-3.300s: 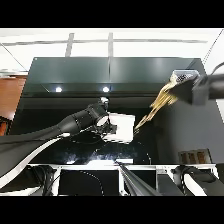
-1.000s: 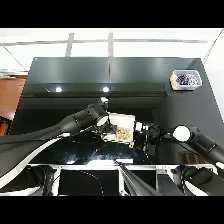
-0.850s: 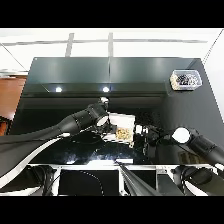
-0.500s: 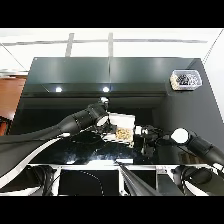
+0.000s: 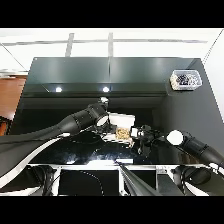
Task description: Fold the box and place the chain.
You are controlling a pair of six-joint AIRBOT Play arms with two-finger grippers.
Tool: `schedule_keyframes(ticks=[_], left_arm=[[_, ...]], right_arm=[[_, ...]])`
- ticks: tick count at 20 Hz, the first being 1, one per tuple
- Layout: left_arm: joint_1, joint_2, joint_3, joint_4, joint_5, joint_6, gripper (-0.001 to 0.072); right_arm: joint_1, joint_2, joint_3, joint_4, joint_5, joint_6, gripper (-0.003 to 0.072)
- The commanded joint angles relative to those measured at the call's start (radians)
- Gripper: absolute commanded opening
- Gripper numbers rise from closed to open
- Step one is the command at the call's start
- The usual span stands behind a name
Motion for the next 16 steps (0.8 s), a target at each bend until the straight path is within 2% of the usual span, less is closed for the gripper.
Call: schedule_keyframes(ticks=[1,2,3,4,5,6,11,12,16], left_arm=[[0.0,0.0,0.001,0.0,0.001,0.0,0.0031],[0.001,0.0,0.001,0.0,0.001,0.0,0.0031],[0.001,0.0,0.001,0.0,0.002,0.0,0.0031],[0.001,0.0,0.001,0.0,0.004,0.0,0.0031],[0.001,0.0,0.001,0.0,0.004,0.0,0.0031],[0.001,0.0,0.001,0.0,0.004,0.0,0.0031],[0.001,0.0,0.001,0.0,0.004,0.0,0.0031],[0.001,0.0,0.001,0.0,0.004,0.0,0.0031],[0.001,0.0,0.001,0.0,0.004,0.0,0.0031]], right_arm=[[0.006,-0.007,-0.001,-0.004,-0.032,0.007,0.0639],[0.006,-0.007,0.0,-0.004,-0.032,0.014,0.0567],[0.006,-0.007,0.0,-0.008,-0.031,0.017,0.0532],[0.006,-0.007,0.0,-0.008,-0.029,0.017,0.0531],[0.006,-0.007,0.0,-0.009,-0.025,0.021,0.0418],[0.005,-0.007,0.0,-0.014,-0.011,0.024,0.0252],[0.005,-0.006,0.0,-0.074,0.035,0.083,0.0218],[0.005,-0.005,0.001,-0.098,0.046,0.106,0.0029],[0.005,0.024,0.003,-0.136,0.117,0.134,0.0044]])
